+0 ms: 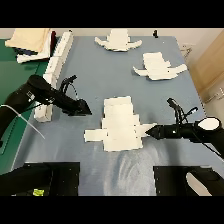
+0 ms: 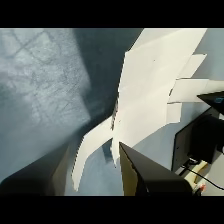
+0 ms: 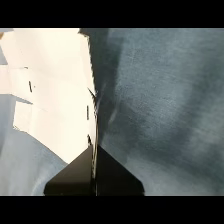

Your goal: Fold the box.

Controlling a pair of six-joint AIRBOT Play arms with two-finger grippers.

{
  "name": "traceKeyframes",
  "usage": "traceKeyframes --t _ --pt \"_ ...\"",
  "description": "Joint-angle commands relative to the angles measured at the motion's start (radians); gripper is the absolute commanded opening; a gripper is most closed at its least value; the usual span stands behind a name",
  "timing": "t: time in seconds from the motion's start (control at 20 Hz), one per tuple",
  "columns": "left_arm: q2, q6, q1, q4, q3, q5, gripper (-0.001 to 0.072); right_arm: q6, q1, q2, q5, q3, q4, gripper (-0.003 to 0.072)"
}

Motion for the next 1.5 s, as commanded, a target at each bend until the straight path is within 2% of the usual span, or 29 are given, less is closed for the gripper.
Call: traceKeyframes --t 0.0,0.2,0.65,0.8,0.9,1.25,1.45 --pt "-0.121 0.206 0.007 -0.225 0.002 0.048 0.0475 0.032 0.013 0.048 -0.022 -0.024 -0.009 0.0002" --pt "-0.265 0.358 -0.011 -0.439 0.025 0.058 0.0475 0.052 0.013 0.048 -0.021 -0.024 -0.007 0.0002" --pt "-0.483 0.374 -0.166 -0.442 0.185 0.086 0.0473 0.071 0.013 0.048 -0.020 -0.024 -0.007 0.0002" --pt "-0.499 0.402 -0.183 -0.439 0.212 0.032 0.0470 0.070 0.013 0.048 -0.014 -0.024 -0.008 0.0002" --pt "-0.499 0.441 -0.184 -0.430 0.228 -0.018 0.0249 0.070 0.013 0.048 -0.013 -0.024 -0.008 0.0002" --pt "-0.499 0.455 -0.186 -0.298 0.266 -0.107 0.0237 0.070 0.013 0.048 -0.013 -0.024 -0.008 0.0002" --pt "-0.499 0.455 -0.198 -0.288 0.267 -0.119 0.0236 0.066 0.013 0.048 -0.014 -0.024 -0.016 0.0003"
